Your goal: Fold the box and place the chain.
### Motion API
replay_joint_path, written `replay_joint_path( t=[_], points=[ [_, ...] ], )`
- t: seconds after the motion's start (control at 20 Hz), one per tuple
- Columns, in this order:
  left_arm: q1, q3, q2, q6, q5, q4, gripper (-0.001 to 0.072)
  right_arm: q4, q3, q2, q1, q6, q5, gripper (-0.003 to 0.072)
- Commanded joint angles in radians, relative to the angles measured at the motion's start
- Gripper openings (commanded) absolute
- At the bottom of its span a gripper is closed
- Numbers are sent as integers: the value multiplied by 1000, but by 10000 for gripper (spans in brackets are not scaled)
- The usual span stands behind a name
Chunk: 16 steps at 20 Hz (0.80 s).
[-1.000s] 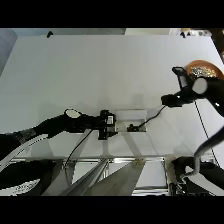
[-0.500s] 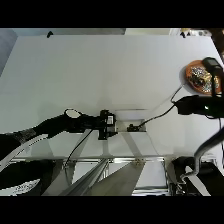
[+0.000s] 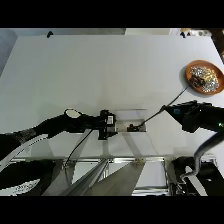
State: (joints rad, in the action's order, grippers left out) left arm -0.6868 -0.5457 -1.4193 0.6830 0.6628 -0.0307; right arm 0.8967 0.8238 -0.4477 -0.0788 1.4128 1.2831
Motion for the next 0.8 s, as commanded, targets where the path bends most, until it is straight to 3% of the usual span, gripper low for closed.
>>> replay_joint_path(
  t=[0.0,0.2,0.4,0.75],
  points=[
    [1,0,0,0,0,0,135,-72,-5,-10,-17,-16,-16,17],
    [1,0,0,0,0,0,135,-4,-18,-72,-201,-16,-94,17],
    [1,0,0,0,0,0,135,121,-20,-245,-385,-16,-176,17],
    [1,0,0,0,0,0,135,157,-21,-488,-498,-3,-279,17]
  ],
)
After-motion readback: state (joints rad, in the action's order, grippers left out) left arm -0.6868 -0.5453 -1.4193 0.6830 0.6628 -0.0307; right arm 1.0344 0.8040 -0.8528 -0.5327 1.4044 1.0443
